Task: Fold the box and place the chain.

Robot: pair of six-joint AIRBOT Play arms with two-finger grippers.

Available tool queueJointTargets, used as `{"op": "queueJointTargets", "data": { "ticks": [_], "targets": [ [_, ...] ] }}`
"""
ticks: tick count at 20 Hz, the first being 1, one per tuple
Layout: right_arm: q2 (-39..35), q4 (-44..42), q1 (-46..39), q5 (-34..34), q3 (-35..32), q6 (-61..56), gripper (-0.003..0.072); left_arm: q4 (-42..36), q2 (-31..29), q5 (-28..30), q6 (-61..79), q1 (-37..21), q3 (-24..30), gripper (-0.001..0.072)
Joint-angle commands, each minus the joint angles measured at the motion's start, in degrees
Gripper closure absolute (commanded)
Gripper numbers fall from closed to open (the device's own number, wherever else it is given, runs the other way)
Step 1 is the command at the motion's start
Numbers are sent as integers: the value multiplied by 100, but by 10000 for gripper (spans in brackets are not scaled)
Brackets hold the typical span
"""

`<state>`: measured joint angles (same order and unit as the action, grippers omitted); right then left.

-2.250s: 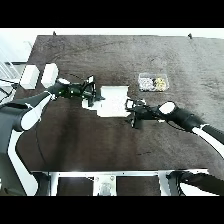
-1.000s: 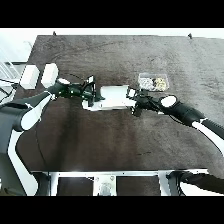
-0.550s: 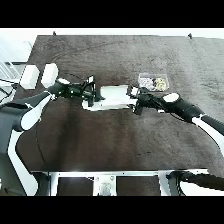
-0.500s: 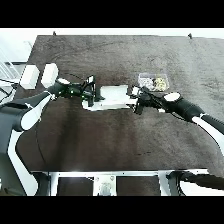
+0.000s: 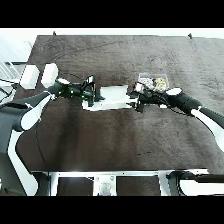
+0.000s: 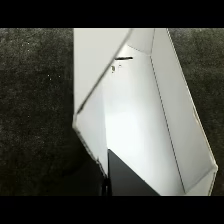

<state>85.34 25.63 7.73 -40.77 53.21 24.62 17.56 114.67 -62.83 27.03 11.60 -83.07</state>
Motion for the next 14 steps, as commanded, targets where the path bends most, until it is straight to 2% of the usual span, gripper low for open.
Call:
{"op": "queueJointTargets", "data": {
  "ticks": [1, 5, 14],
  "targets": [
    [151, -15, -61, -179, 146, 192, 132, 0, 2, -9, 0, 2, -7, 689],
    [258, -15, -96, -245, 212, 461, 127, 0, 2, -7, 0, 2, -7, 689],
    [710, -11, -380, -1032, 848, 457, 127, 0, 2, -2, 0, 2, -4, 689]
  ]
}}
